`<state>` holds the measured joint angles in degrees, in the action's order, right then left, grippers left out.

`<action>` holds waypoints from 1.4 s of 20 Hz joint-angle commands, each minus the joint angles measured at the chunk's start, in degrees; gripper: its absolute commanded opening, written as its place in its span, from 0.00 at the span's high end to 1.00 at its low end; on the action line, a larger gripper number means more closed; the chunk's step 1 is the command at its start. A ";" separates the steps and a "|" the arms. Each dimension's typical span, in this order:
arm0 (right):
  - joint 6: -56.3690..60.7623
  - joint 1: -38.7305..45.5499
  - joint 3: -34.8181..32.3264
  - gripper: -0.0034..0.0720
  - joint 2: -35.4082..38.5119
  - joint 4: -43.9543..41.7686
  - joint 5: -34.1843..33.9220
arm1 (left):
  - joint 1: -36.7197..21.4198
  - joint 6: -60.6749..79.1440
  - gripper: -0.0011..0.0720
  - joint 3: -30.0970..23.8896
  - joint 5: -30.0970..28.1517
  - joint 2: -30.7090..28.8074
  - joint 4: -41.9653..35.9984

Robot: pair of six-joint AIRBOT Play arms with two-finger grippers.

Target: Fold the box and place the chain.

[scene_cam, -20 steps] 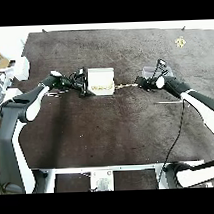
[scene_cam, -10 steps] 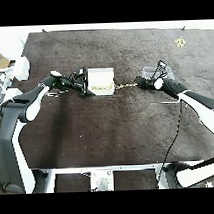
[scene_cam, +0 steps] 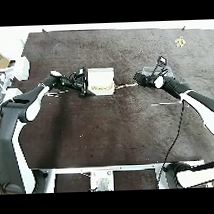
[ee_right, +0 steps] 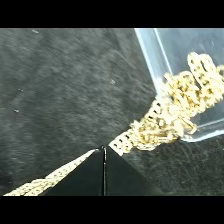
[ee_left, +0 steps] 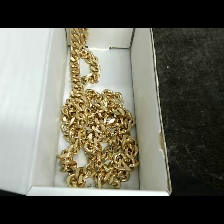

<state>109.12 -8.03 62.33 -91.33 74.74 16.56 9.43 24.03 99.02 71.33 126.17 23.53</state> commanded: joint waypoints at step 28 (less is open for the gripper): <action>-1.73 3.48 -0.35 0.68 -2.45 -0.70 0.83 | -0.02 0.00 0.50 -0.02 0.00 0.02 0.00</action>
<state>107.50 -4.34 62.00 -92.40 75.64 20.86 9.43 24.01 99.02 71.35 126.17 23.53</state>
